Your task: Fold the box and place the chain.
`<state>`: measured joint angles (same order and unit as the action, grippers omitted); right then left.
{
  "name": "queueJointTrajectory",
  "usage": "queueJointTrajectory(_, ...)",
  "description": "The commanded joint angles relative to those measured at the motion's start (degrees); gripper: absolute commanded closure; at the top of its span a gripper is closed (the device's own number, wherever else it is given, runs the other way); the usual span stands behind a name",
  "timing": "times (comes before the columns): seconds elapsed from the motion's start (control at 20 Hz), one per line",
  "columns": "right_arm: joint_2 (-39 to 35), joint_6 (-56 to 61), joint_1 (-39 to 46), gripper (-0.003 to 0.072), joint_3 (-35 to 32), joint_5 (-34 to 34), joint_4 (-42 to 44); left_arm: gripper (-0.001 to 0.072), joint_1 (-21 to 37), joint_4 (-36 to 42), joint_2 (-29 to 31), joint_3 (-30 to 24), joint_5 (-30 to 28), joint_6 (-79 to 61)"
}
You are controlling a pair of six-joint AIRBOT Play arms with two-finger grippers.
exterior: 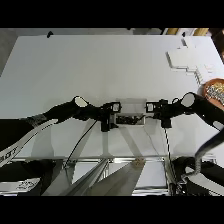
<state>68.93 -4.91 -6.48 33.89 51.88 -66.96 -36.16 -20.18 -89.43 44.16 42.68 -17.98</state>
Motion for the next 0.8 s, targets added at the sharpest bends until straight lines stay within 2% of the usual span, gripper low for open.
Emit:
queueJointTrajectory(0.0,-0.5,0.5,-0.1,0.0669,0.0,0.8,-0.1,0.0422,0.0,0.0,0.0,0.0,0.0,0.0)
queueJointTrajectory(0.2,-10.5,1.8,-0.1,0.0669,0.0,3.1,1.0,0.0422,0.0,0.0,0.0,0.0,0.0,0.0)
queueJointTrajectory(0.3,-18.0,6.4,-0.1,0.0669,0.0,3.2,9.0,0.0422,0.0,0.0,0.0,0.0,0.0,0.0)
queueJointTrajectory(0.4,-23.3,6.9,-0.1,0.0669,0.0,4.8,22.3,0.0422,0.0,0.0,0.0,0.0,0.0,0.0)
queueJointTrajectory(0.45,-24.8,6.9,-0.1,0.0669,0.0,5.6,28.7,0.0422,0.0,0.0,0.0,0.0,0.0,0.0)
queueJointTrajectory(0.55,-25.4,7.8,-0.3,0.0669,0.0,6.6,36.2,0.0422,0.0,0.0,0.0,0.0,0.0,0.0)
queueJointTrajectory(0.75,-25.2,9.8,-8.3,0.0669,0.0,4.9,38.4,0.0422,0.0,0.0,0.0,0.0,0.0,0.0)
